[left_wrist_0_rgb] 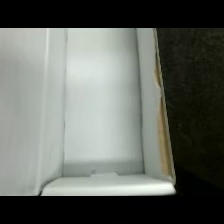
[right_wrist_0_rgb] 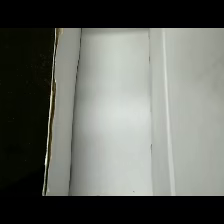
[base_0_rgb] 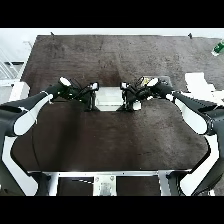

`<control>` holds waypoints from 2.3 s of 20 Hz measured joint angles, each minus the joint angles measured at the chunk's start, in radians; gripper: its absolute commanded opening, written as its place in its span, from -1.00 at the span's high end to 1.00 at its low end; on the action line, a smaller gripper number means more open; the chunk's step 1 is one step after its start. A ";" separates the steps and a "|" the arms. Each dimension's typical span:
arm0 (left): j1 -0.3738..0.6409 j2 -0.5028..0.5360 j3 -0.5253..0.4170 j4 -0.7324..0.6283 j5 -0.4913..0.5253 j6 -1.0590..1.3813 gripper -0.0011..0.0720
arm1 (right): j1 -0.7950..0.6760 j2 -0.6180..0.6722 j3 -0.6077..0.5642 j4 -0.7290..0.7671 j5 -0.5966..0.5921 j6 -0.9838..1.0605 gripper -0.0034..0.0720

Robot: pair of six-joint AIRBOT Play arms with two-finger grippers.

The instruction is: Fold the box and place the chain.

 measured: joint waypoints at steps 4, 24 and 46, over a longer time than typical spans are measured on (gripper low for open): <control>0.000 0.000 0.000 0.000 0.000 0.000 -0.47 | 0.000 0.000 0.000 0.000 0.000 0.000 -0.42; 0.000 0.000 0.000 -0.006 0.000 0.003 -0.47 | 0.002 0.000 0.000 -0.003 0.002 -0.010 -0.84; 0.000 0.000 0.000 -0.006 -0.007 0.002 -0.47 | -0.085 0.255 -0.006 0.126 0.143 0.116 0.87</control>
